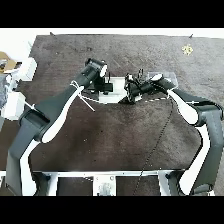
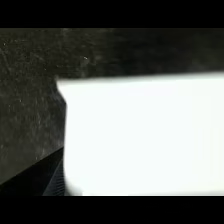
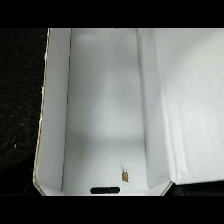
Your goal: Fold the box and place the chain.
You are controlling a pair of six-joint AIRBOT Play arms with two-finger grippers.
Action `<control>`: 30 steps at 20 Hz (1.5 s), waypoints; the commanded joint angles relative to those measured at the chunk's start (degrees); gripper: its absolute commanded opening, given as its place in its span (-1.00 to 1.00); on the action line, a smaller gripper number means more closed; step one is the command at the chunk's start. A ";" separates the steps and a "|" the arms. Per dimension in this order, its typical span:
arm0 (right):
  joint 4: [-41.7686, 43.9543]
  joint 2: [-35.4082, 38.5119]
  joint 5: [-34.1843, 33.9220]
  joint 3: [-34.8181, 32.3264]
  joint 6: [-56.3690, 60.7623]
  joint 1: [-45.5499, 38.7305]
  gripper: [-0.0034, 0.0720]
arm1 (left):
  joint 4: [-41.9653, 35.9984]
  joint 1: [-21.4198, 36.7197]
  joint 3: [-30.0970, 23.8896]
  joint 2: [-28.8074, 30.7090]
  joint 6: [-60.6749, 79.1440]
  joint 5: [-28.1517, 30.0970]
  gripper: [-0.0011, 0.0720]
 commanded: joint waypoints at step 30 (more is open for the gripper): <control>0.00 -0.02 0.02 -0.02 0.02 -0.02 0.66 | -66.62 30.05 -16.90 2.56 111.19 3.69 0.58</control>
